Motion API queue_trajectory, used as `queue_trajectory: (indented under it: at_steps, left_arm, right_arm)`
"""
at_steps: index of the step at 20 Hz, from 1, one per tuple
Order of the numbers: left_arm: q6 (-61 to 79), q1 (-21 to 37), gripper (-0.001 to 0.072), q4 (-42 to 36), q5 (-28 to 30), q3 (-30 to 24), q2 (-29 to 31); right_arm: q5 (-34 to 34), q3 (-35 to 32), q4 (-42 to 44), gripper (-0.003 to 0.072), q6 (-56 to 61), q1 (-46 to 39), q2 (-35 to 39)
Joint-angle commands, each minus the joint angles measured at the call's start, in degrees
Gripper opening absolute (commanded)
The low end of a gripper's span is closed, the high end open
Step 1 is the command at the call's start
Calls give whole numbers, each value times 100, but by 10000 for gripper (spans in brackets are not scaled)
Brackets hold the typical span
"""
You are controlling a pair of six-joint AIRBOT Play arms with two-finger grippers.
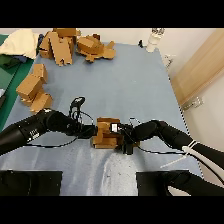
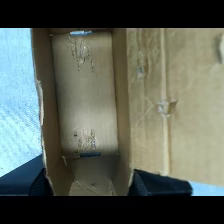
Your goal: Fold the box.
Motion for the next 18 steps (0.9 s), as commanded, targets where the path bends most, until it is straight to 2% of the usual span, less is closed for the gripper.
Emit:
queue_trajectory:
  at_steps: [1,5,9,14,18]
  left_arm:
    - [-831,-181,9,529,-15,136,11]
    - [-2039,-544,9,955,107,136,11]
    - [-3416,-1071,10,1906,-256,136,11]
    - [-4015,-1296,10,2081,-219,238,11]
    - [-4234,-1298,9,2197,-444,481,11]
  right_arm:
    - [0,2,4,509,0,-2,0]
    - [4,2,2,510,0,-2,0]
    - [2,2,2,509,0,-2,0]
    - [2,2,0,509,0,-2,0]
    - [2,2,0,509,0,-2,0]
